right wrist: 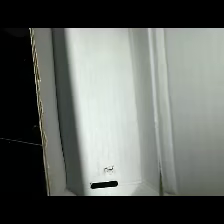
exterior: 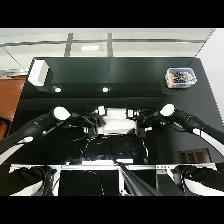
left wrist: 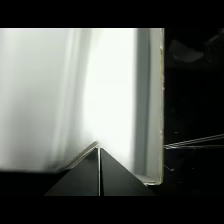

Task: Fold the box and place the chain.

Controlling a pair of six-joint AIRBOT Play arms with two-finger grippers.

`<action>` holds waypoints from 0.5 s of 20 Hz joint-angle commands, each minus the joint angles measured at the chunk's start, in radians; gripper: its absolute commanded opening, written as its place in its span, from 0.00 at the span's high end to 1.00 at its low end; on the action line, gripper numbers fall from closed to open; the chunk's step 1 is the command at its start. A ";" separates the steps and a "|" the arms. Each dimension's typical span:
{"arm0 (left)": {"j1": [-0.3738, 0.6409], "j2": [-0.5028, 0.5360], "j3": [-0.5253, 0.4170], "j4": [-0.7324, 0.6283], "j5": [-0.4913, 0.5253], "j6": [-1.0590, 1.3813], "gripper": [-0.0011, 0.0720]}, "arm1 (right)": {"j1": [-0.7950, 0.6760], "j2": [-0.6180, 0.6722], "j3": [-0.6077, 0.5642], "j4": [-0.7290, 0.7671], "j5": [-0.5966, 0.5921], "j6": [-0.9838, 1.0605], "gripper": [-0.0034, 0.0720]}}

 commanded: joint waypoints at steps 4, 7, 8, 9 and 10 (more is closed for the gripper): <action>0.204 0.261 0.017 0.259 -0.108 -0.472 0.95 | 0.000 -0.001 0.000 -0.001 0.000 -0.001 0.54; 0.362 0.304 -0.017 0.288 -0.176 -0.867 0.95 | 0.000 -0.001 0.000 -0.001 0.000 -0.001 0.54; 0.422 0.290 -0.036 0.291 -0.229 -0.978 0.95 | 0.000 -0.001 0.000 -0.001 0.000 -0.001 0.54; 0.486 0.259 -0.060 0.289 -0.304 -1.077 0.95 | 0.000 0.000 0.000 -0.001 0.000 -0.001 0.54; 0.544 0.218 -0.085 0.263 -0.378 -1.137 0.95 | 0.000 -0.001 0.000 -0.001 0.000 -0.001 0.54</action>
